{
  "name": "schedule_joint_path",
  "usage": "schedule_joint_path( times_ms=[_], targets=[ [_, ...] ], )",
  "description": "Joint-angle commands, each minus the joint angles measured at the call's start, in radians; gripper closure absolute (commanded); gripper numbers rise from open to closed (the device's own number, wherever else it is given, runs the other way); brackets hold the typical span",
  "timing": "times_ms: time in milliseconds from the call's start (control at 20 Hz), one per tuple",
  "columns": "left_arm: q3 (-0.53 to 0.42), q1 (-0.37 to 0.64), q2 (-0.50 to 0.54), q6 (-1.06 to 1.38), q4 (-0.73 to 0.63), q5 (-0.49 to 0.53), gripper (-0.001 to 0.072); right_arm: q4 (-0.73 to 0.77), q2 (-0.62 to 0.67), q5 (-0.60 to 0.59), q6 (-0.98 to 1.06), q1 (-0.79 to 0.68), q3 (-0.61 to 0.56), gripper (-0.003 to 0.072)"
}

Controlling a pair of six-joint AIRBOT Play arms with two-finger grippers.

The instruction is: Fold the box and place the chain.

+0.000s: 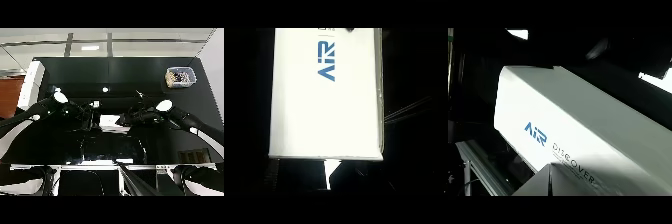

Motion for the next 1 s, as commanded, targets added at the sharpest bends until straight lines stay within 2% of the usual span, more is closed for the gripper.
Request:
schedule_joint_path(
  times_ms=[0,150,300,350,400,450,650,750,850,950],
  targets=[
    [0.000,0.000,-0.001,-0.003,-0.002,-0.002,0.0305,-0.047,-0.012,0.001,0.023,0.002,-0.001,0.0678],
    [0.000,0.000,-0.001,-0.003,-0.003,-0.004,0.0305,-0.060,0.016,0.116,0.006,-0.023,0.040,0.0674],
    [0.017,0.000,0.008,-0.006,-0.001,-0.018,0.0281,-0.172,0.136,0.288,0.016,-0.131,0.119,0.0674],
    [0.025,0.000,0.021,-0.006,-0.001,-0.018,0.0177,-0.219,0.199,0.328,0.047,-0.187,0.133,0.0674],
    [0.032,0.000,0.040,-0.006,-0.001,-0.016,0.0012,-0.257,0.265,0.351,0.073,-0.245,0.134,0.0674],
    [0.035,0.001,0.066,-0.007,0.005,-0.014,-0.0005,-0.305,0.330,0.376,0.098,-0.303,0.134,0.0674],
    [0.037,0.013,0.214,-0.049,0.077,-0.010,-0.0006,-0.529,0.565,0.508,0.179,-0.533,0.134,0.0673],
    [0.038,0.002,0.261,-0.064,-0.007,0.000,-0.0003,-0.566,0.631,0.526,0.184,-0.611,0.134,0.0673],
    [0.059,-0.048,0.240,-0.093,-0.100,0.030,-0.0002,-0.558,0.649,0.514,0.184,-0.644,0.134,0.0673],
    [0.095,-0.118,0.180,-0.113,-0.102,0.075,0.0000,-0.548,0.649,0.491,0.185,-0.642,0.127,0.0672]
  ],
)
